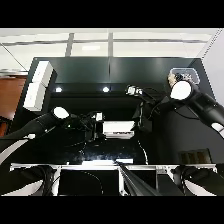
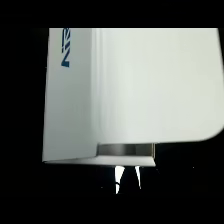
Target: Fold the box and place the chain.
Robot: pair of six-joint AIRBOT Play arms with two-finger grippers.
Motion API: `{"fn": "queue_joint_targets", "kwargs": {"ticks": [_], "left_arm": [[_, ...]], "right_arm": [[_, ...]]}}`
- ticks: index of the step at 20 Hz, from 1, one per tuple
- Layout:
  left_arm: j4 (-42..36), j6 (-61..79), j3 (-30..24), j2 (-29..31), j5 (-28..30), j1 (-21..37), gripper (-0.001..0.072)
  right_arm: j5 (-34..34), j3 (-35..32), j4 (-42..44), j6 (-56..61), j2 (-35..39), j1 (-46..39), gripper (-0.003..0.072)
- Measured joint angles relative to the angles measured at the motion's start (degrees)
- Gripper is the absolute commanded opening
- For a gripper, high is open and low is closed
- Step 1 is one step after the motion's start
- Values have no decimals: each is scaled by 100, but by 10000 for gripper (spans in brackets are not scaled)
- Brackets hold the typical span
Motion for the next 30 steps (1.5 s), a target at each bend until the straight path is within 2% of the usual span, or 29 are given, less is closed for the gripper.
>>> {"fn": "queue_joint_targets", "kwargs": {"ticks": [5, 13, 14, 15, 19, 20, 21, 24, 27, 28, 29, 30], "left_arm": [[0, 0, 0, 0, 0, 0, 355], [11, 0, 0, 0, -2, -2, 355], [13, 2, 0, 0, -4, -2, 356], [15, 2, 0, 0, -7, -2, 355], [17, 2, 0, 0, -13, -2, 355], [17, 2, 0, 0, -13, -2, 355], [20, 2, 0, 0, -13, -2, 355], [17, 0, 0, 0, -15, -2, 356], [22, 0, 0, 0, -17, -4, 355], [24, 0, 0, 0, -17, -9, 356], [26, 2, 0, 0, -17, -9, 355], [33, 2, 0, 0, -17, -9, 355]], "right_arm": [[-1095, -901, 929, -717, 201, 164, 694], [-1517, -1176, 876, -1073, 247, 444, 687], [-1532, -1180, 863, -1091, 247, 452, 552], [-1563, -1185, 855, -1097, 247, 459, 478], [-1587, -1196, 844, -1110, 247, 472, 463], [-1591, -1196, 844, -1113, 247, 472, 440], [-1598, -1196, 844, -1115, 247, 472, 312], [-1589, -1196, 850, -1115, 254, 481, 302], [-1611, -1185, 872, -1115, 264, 525, 326], [-1609, -1169, 868, -1115, 273, 540, 558], [-1611, -1147, 876, -1115, 282, 551, 702], [-1609, -1123, 874, -1115, 284, 557, 703]]}}
